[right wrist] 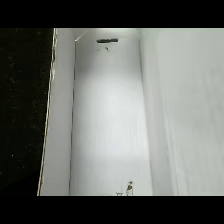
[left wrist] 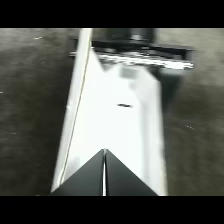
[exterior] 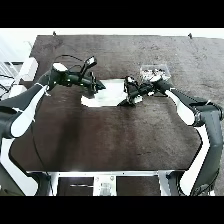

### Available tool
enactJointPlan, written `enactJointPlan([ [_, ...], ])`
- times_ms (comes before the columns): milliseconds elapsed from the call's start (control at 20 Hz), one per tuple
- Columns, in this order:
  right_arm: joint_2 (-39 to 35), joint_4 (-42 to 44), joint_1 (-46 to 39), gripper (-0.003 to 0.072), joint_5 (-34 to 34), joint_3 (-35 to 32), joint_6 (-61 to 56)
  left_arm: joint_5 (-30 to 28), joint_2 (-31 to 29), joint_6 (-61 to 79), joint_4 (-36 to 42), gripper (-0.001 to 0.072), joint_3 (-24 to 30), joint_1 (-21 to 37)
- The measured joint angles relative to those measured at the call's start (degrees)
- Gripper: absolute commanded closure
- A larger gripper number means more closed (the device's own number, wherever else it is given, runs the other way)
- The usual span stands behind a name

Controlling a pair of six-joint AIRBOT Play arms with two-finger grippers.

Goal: Fold the box and place the chain.

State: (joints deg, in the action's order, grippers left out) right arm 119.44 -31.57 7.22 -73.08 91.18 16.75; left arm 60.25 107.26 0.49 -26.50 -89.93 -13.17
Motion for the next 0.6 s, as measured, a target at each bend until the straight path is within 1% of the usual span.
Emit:
enactJointPlan([
  [100,0.0,0.0,0.0,0.0098,-0.02,0.0,0.0,-4.85,0.07,-0.92,-0.24,0.0697,0.07,-0.2],
  [200,0.0,0.0,0.0,0.0098,-0.02,0.0,0.0,-8.13,0.7,-1.88,-0.33,0.0697,0.09,-0.39],
  [400,0.0,0.02,0.0,0.0098,0.0,0.0,0.0,-11.34,2.99,-3.02,-0.48,0.0696,0.09,-0.57],
  [600,0.0,0.02,0.0,0.0098,0.0,0.0,-0.04,-12.52,4.13,-3.39,-0.59,0.0694,0.09,-0.61],
])
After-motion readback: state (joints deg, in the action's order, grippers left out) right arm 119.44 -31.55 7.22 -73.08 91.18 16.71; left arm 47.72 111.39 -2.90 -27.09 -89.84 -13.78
